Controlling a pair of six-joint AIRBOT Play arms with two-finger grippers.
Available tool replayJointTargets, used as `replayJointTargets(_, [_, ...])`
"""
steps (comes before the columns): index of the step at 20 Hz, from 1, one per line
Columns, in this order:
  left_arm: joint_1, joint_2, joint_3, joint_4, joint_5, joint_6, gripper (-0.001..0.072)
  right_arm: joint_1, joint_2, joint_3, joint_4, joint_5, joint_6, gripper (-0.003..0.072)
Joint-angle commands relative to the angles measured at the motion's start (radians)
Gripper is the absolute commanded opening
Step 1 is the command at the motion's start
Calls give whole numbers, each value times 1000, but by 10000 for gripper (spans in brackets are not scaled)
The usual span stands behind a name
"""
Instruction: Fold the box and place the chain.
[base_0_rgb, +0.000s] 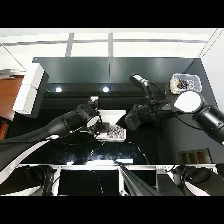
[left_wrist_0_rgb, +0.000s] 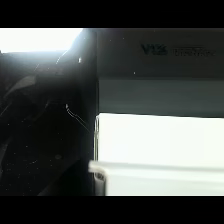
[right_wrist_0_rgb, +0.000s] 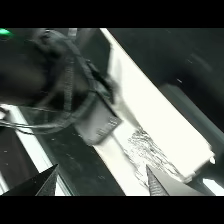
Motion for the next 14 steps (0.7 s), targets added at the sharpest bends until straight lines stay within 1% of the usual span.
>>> replayJointTargets(1, [0, -1, 0, -1, 1, 0, 32, -97, 26, -3, -95, 124, 72, 618])
replayJointTargets(4, [0, 0, 0, -13, -1, -1, 34, -238, 119, -3, -248, 275, 106, 618])
replayJointTargets(5, [0, 0, 0, -13, -1, -2, 146, -283, 157, -3, -277, 315, 106, 618])
replayJointTargets(6, [0, 2, 0, -13, -1, -2, 481, -323, 195, -3, -297, 343, 108, 618])
replayJointTargets(7, [0, 8, 0, -13, -3, -1, 720, -356, 227, -3, -303, 362, 108, 618])
replayJointTargets(8, [0, 21, 0, -13, -11, 3, 707, -381, 256, -3, -303, 367, 108, 617])
replayJointTargets(11, [0, 95, 0, -13, -31, 53, 708, -415, 319, -3, -304, 367, 109, 610])
replayJointTargets(13, [3, 177, 0, -14, -59, 160, 708, -416, 333, -3, -304, 367, 109, 610])
replayJointTargets(14, [4, 227, 0, -17, -100, 232, 708, -416, 334, -3, -304, 367, 108, 610])
